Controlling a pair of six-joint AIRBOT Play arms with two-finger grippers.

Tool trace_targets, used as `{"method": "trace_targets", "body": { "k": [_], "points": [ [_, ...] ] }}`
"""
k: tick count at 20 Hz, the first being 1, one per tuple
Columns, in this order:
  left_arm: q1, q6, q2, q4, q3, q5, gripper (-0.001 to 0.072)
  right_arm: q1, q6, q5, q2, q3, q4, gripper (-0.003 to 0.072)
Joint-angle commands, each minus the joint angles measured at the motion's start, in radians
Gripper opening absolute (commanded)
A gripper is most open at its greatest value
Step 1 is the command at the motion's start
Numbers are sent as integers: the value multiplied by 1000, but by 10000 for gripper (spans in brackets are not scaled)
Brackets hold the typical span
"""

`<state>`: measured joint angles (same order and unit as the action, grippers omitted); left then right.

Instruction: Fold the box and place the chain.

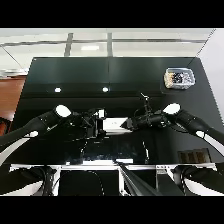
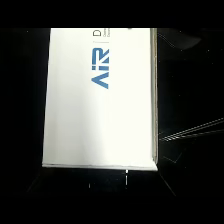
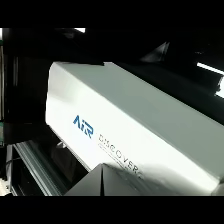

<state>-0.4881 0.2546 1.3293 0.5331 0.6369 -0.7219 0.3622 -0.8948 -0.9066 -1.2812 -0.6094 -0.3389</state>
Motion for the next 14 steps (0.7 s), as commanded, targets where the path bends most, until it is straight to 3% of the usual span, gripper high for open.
{"method": "trace_targets", "body": {
  "k": [1, 4, 7, 9, 11, 12, 13, 14],
  "points": [
    [0, 0, 0, -3, 0, 0, 297, -6, 6, 26, -5, -1, -29, 18],
    [0, 0, 0, -3, 0, 0, 297, -38, 13, -71, 11, -40, -31, 18],
    [2, -1, 0, -3, 1, 1, 297, -124, 21, -295, 63, -121, -44, 17],
    [4, -1, -2, 1, 1, 13, 297, -227, 11, -496, 104, -206, -134, 17],
    [6, -1, -16, 2, 1, 16, 300, -342, -62, -589, 167, -264, -267, 17],
    [8, -1, -30, 6, 1, 15, 351, -397, -79, -594, 204, -272, -334, 17],
    [9, -1, -50, 17, 1, 16, 632, -455, -87, -593, 241, -271, -414, 17],
    [10, -14, -71, 21, 1, 19, 717, -503, -102, -592, 272, -271, -500, 17]
  ]
}}
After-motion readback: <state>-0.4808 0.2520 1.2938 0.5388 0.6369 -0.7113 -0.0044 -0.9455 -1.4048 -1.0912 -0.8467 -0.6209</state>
